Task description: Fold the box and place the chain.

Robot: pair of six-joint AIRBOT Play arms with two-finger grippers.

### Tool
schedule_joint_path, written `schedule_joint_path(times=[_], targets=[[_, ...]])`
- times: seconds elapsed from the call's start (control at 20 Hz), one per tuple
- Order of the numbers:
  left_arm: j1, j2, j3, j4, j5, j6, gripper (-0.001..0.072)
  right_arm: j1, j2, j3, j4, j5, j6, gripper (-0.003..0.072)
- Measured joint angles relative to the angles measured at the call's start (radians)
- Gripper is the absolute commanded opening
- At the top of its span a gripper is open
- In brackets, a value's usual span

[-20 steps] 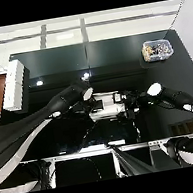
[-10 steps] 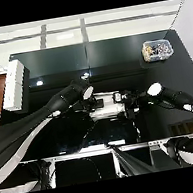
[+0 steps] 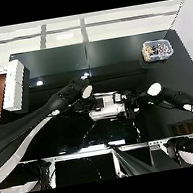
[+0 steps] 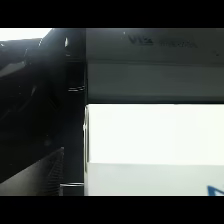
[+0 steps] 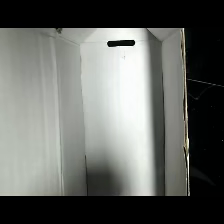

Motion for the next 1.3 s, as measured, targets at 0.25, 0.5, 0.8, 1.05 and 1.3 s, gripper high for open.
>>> schedule_joint_path(times=[0.25,0.5,0.8,1.05,1.3], targets=[[0.0,-0.007,0.0,0.001,0.007,-0.011,0.0453,0.0,0.0,0.0,0.0,0.0,0.0,0.0168],[0.0,-0.009,-0.001,0.007,0.0,-0.021,0.0024,0.0,0.0,0.0,-0.001,0.0,-0.001,0.0167],[0.0,-0.009,-0.001,0.006,0.008,-0.028,0.0024,0.0,0.0,0.0,-0.001,0.001,0.0,0.0217],[0.0,-0.01,-0.001,-0.002,0.023,-0.032,0.0024,0.0,0.003,0.0,-0.004,-0.018,0.031,0.072],[0.0,-0.01,-0.001,0.0,0.021,-0.021,0.0025,-0.002,0.062,-0.001,-0.127,-0.002,0.142,0.072]])
